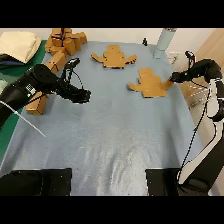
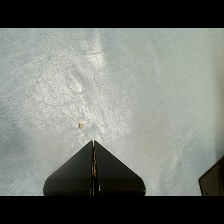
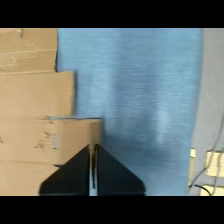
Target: Fold the box.
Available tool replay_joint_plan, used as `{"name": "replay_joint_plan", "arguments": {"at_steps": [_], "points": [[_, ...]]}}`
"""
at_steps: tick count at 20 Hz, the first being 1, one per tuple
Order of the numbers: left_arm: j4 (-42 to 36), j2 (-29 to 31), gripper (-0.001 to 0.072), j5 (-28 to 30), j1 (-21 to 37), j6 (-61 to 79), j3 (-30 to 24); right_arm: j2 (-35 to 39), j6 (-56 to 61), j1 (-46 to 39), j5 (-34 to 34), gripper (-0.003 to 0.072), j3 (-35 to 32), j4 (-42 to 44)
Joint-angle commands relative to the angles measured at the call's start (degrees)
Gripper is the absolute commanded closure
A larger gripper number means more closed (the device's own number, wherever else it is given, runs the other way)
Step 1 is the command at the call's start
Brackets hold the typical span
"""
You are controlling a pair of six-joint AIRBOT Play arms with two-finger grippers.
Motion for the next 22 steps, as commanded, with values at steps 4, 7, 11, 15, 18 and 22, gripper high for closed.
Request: {"name": "replay_joint_plan", "arguments": {"at_steps": [4, 7, 11, 15, 18, 22], "points": [[0.0, 0.0, 0.07, 0.0, 0.0, 0.0, 0.1, 0.9, -1.9, 0.0, -11.2, 0.0683, 0.5, 3.9], [0.0, 0.0, 0.0699, 0.0, 0.0, 0.0, 0.1, 1.0, 1.0, 0.2, -16.5, 0.0684, 0.4, 4.9], [0.0, 0.0, 0.0699, 0.0, 0.0, 0.0, 0.1, 8.2, 2.8, 3.9, -15.1, 0.0685, -9.2, 5.6], [0.0, 0.0, 0.0699, 0.0, 0.0, 0.0, 0.1, 23.9, 7.0, 9.7, -3.0, 0.0685, -32.1, 5.6], [0.0, 0.0, 0.0699, 0.0, 0.0, 0.0, 0.1, 37.8, 14.9, 15.3, 7.5, 0.0685, -53.5, 5.2], [0.0, 0.0, 0.0699, 0.0, 0.0, 0.0, 0.1, 55.4, 26.4, 24.0, 16.6, 0.0685, -75.7, 2.0]]}}
